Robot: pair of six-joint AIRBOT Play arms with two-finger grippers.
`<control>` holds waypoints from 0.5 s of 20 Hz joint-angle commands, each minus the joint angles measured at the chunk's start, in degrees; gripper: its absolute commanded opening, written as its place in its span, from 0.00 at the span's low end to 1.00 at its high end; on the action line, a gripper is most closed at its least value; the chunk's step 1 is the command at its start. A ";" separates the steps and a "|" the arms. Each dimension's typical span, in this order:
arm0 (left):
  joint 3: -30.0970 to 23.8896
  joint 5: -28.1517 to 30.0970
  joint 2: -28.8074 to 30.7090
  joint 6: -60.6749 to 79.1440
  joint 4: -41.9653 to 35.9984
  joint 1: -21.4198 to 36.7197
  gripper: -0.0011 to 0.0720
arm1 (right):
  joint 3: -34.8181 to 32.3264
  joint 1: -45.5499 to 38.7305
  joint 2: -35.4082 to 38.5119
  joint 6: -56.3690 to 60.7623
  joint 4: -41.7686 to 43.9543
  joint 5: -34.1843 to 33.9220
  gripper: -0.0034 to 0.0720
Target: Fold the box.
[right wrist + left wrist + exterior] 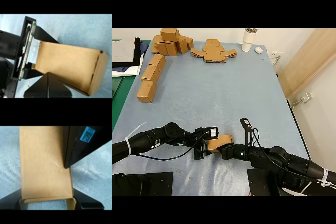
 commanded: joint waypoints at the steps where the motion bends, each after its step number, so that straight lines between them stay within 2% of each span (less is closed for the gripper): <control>1: 0.02 -0.02 0.04 0.00 -0.07 -0.02 0.86 | 0.20 -0.02 0.17 0.00 -0.09 -0.13 0.05; 5: 0.02 -0.02 0.04 0.00 -0.07 -0.02 0.86 | 2.12 -0.55 6.10 0.04 -2.67 -1.27 0.05; 10: 0.02 -0.02 0.04 0.00 -0.07 -0.02 0.86 | 5.92 -8.92 8.37 9.84 -22.10 -12.63 0.05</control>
